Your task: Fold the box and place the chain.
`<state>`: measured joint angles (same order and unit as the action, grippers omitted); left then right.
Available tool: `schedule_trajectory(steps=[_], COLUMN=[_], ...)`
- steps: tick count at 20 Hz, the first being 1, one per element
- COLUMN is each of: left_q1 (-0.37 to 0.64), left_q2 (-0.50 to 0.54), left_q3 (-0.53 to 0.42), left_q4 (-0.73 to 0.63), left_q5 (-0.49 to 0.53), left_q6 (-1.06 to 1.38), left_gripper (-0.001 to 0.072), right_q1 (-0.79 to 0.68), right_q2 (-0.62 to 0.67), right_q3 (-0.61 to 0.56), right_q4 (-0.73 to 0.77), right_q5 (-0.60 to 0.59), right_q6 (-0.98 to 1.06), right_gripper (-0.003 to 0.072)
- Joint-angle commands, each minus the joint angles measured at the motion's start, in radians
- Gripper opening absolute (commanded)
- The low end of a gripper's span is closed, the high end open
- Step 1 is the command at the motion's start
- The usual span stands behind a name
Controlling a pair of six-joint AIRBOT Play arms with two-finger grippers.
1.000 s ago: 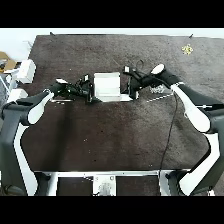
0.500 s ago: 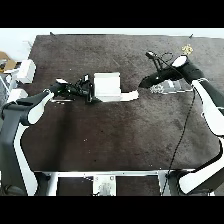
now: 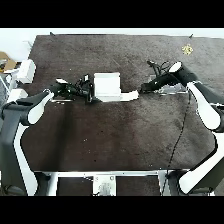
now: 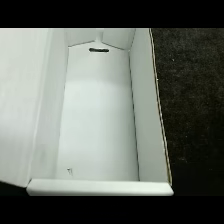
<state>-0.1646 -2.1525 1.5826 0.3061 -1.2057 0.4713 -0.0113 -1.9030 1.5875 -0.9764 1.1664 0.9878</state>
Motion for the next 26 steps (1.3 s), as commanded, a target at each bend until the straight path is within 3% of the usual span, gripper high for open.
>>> schedule_trajectory(steps=[1, 4, 5, 6, 7, 10, 18, 24, 26], left_q1=[0.001, 0.001, 0.001, 0.001, 0.001, 0.001, 0.001, 0.001, 0.001], left_q2=[0.001, 0.001, 0.001, 0.001, 0.001, 0.001, 0.001, 0.001, 0.001], left_q3=[0.0, 0.0, 0.0, 0.0, 0.0, 0.0, 0.0, 0.0, 0.0], left_q4=[0.0, 0.0, 0.0, 0.0, 0.0, 0.0, 0.0, 0.0, 0.0], left_q5=[0.002, 0.002, 0.002, 0.002, 0.002, 0.002, 0.002, 0.002, 0.002], left_q6=[0.0, 0.0, 0.0, 0.0, 0.0, 0.0, 0.0, 0.0, 0.0], left_gripper=[0.0274, 0.0275, 0.0275, 0.0275, 0.0275, 0.0275, 0.0275, 0.0275, 0.0275], right_q1=[0.01, 0.01, 0.01, 0.01, 0.01, 0.01, 0.097, 0.172, 0.2], right_q2=[-0.024, -0.023, -0.023, -0.023, -0.023, -0.023, -0.023, -0.023, -0.023], right_q3=[0.0, 0.0, 0.0, 0.0, 0.0, 0.0, 0.004, 0.005, 0.029], right_q4=[0.052, 0.18, 0.222, 0.273, 0.317, 0.39, 0.401, 0.279, 0.157], right_q5=[0.009, 0.097, 0.114, 0.122, 0.121, 0.121, 0.082, -0.053, -0.084], right_q6=[-0.002, -0.063, -0.086, -0.127, -0.158, -0.165, -0.146, -0.039, 0.066], right_gripper=[0.0003, 0.0004, 0.0132, 0.0392, 0.0467, 0.0469, 0.0471, 0.0469, 0.0469])
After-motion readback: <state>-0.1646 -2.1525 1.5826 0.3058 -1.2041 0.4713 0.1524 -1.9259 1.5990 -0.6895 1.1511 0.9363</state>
